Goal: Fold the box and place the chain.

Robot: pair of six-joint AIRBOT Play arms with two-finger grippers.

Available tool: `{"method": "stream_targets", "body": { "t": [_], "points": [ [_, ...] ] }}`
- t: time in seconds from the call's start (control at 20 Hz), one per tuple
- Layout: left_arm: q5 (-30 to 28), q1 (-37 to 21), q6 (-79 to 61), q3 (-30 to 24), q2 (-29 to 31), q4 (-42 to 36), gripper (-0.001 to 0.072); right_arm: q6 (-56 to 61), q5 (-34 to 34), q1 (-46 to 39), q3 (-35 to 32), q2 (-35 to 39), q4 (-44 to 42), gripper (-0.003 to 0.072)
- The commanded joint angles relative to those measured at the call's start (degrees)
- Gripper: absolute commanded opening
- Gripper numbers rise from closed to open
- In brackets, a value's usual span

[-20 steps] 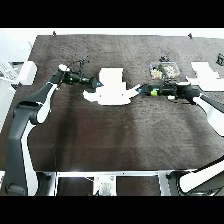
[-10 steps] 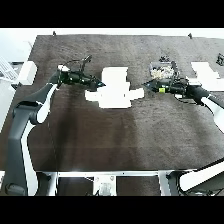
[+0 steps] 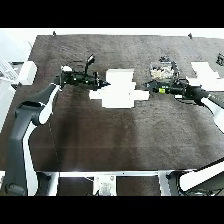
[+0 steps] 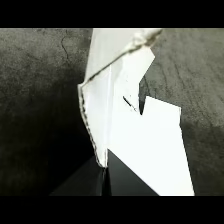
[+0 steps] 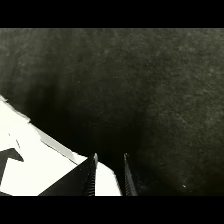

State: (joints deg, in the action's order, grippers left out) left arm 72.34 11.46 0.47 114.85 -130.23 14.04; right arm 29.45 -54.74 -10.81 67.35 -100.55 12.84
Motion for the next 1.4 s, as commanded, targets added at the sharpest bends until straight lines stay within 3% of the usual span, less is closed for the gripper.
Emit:
{"method": "stream_targets", "body": {
  "t": [0.0, 0.55, 1.05, 1.15, 1.35],
  "points": [
    [-2.2, 0.4, -4.6, -1.7, 0.0, 0.1, 0.0013, -1.1, 1.4, 0.0, -1.2, -0.1, 0.0, 0.0227],
    [-4.1, 0.5, -16.9, -8.0, -0.1, -0.6, 0.0013, -3.6, 1.7, 0.0, -1.5, -1.1, 0.0, 0.0227],
    [-3.2, 0.5, -19.4, -8.2, -0.1, -1.3, 0.0019, -6.6, 1.8, 0.0, -1.5, -1.7, -0.7, 0.0228],
    [-3.1, 0.5, -19.4, -8.2, -0.1, -1.6, 0.0019, -19.8, -3.6, 0.0, -1.5, -1.1, -6.6, 0.0300],
    [-2.7, 0.5, -19.4, -8.0, -0.1, -1.7, 0.0020, -29.7, -14.9, -0.3, -1.8, 3.2, -10.5, 0.0299]
  ]
}}
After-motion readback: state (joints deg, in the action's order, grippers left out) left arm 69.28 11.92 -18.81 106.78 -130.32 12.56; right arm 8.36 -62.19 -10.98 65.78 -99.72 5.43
